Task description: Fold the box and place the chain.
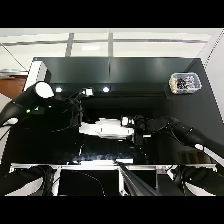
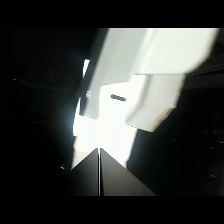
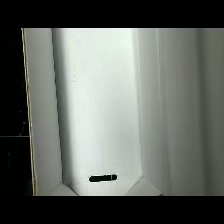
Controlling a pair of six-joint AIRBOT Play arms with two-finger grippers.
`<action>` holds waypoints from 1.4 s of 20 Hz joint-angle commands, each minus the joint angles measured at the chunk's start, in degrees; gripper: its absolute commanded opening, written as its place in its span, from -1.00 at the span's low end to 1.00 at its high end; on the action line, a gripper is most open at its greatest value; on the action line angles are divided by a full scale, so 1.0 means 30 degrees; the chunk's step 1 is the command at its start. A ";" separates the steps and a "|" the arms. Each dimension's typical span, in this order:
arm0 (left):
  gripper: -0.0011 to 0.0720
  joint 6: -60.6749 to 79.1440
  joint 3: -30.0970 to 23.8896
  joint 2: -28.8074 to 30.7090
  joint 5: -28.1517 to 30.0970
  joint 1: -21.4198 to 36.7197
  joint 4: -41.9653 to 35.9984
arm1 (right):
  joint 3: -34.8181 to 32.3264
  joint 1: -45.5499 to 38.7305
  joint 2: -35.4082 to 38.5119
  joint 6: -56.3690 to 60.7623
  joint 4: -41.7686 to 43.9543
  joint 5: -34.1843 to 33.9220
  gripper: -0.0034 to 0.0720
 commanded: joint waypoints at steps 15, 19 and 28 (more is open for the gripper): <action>-0.89 -0.1734 -0.4058 0.0000 1.0681 -0.2106 -1.0484 | 0.0000 0.0000 0.0000 -0.0015 -0.0015 -0.0211 0.53; -0.89 -0.1734 -0.4058 -0.1326 1.0637 -0.2601 -1.0477 | 0.0000 0.0000 0.0000 -0.0007 -0.0015 -0.0211 0.53; -0.89 -0.1967 -0.3271 -0.1093 0.9107 -0.1472 -0.7490 | 0.0000 0.0000 0.0007 -0.0015 -0.0015 -0.0211 0.53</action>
